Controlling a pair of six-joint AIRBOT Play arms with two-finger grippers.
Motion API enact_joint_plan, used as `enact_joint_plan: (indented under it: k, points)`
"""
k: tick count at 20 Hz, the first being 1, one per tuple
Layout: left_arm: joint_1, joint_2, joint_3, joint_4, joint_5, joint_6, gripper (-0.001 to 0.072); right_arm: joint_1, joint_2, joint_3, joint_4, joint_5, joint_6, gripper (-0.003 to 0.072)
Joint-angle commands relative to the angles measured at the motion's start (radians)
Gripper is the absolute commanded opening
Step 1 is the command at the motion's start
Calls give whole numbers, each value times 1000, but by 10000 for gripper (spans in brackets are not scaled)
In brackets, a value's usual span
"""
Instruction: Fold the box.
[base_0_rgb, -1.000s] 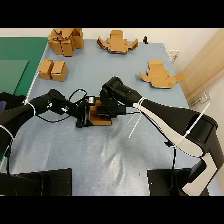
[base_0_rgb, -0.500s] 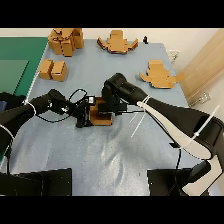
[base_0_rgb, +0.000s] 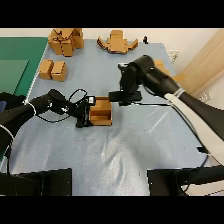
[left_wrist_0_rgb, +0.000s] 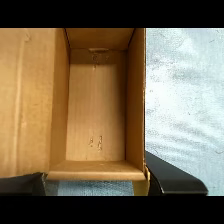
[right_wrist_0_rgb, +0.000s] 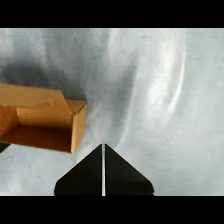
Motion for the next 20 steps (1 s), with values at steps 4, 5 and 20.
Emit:
enact_joint_plan:
  k: [4,5,20]
  points:
    - [1,0,0,0,0,0,175,-364,89,-311,874,271,-925,6]
    - [1,0,0,0,0,-2,176,-435,45,-324,1065,273,-1146,9]
    - [1,0,0,0,1,-5,176,-254,-257,-94,1083,59,-1432,9]
